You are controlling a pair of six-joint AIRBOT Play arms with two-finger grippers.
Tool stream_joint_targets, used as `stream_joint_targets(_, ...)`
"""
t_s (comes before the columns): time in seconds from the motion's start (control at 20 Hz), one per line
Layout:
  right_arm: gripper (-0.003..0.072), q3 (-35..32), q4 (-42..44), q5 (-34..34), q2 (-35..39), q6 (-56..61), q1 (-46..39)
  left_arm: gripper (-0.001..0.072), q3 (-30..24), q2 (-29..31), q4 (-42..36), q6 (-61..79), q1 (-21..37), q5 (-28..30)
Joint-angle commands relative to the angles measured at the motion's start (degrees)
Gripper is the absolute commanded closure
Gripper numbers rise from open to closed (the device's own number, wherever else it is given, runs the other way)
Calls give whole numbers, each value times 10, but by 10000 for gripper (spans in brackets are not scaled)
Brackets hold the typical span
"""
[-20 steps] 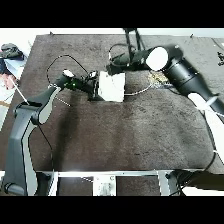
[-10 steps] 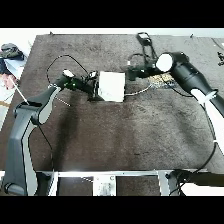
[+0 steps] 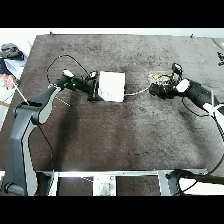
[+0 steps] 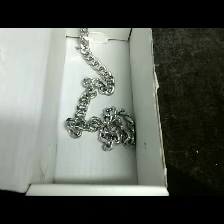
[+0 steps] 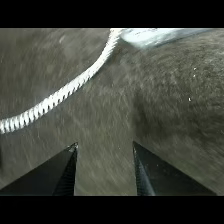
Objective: Fold the box and place the chain.
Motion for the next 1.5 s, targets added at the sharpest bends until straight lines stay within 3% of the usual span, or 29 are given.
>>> stream_joint_targets(0.0,299,-5,143,-85,-51,-54,-18,253,0,0,-1,0,0,0)
stream_joint_targets(0.2,300,40,263,-82,-118,-151,-16,253,0,0,-2,0,0,0)
stream_joint_targets(0.5,302,51,276,-133,-127,-158,-14,253,0,0,-3,0,0,-1)
stream_joint_targets(0.6,463,56,286,-135,-139,-158,-14,253,0,0,-4,0,0,-1)
stream_joint_targets(0.7,505,59,298,-127,-149,-160,-14,253,0,0,-4,0,0,-2)
stream_joint_targets(0.75,663,59,297,-121,-148,-165,-14,253,0,0,-4,0,0,-2)
stream_joint_targets(0.8,673,59,297,-115,-144,-165,-14,253,0,0,-4,0,0,-2)
stream_joint_targets(0.95,674,58,297,-57,-96,-197,-13,253,0,0,-4,0,0,-4)
stream_joint_targets(1.15,674,59,297,9,41,-243,26,253,0,0,-4,0,0,-4)
stream_joint_targets(1.3,673,59,296,0,141,-245,81,253,0,0,-4,0,0,-4)
stream_joint_targets(1.45,674,59,296,-56,195,-245,141,253,0,0,-4,0,0,-4)
